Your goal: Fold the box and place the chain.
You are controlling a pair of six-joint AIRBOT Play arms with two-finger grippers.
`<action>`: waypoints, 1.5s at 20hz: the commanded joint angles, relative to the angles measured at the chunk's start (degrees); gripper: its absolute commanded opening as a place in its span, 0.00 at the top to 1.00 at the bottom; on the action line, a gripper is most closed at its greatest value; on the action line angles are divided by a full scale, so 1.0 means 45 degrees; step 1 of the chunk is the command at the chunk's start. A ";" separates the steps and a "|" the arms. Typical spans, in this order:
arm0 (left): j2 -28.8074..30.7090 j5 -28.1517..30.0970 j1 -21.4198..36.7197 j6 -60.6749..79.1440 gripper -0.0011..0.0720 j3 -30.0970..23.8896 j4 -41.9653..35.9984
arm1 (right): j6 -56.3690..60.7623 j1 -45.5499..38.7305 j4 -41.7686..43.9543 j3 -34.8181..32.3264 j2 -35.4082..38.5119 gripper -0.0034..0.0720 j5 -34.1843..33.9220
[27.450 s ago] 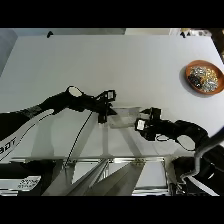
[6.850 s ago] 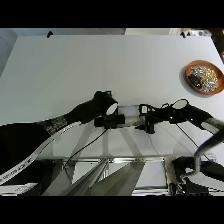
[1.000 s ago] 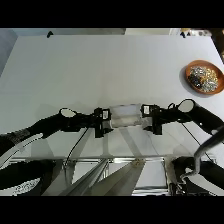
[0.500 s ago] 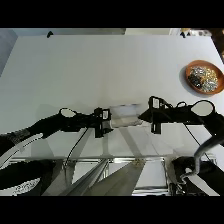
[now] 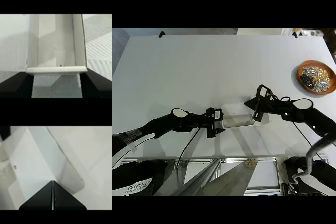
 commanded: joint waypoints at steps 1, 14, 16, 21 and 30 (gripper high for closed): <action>0.0000 0.0000 0.0000 0.0000 0.80 0.0005 0.0005 | 0.0831 0.0165 -0.0476 0.0015 -0.0763 0.94 -0.1336; 0.0000 -0.0005 0.0000 0.0000 0.80 0.0005 0.0005 | 0.4911 0.0165 -0.4449 0.0641 0.2759 0.94 0.0928; 0.0000 -0.0005 0.0000 0.0000 0.80 0.0005 0.0005 | 0.4911 0.0165 -0.6863 0.0641 0.3526 0.94 0.1967; 0.0000 -0.0005 0.0000 0.0000 0.80 0.0005 0.0005 | 0.4274 0.0146 -1.0608 0.0636 0.3201 0.93 0.3900; 0.0000 -0.0010 0.0000 0.0000 0.80 0.0005 0.0005 | 0.1477 0.0432 -0.9831 0.0631 0.0622 0.67 0.3526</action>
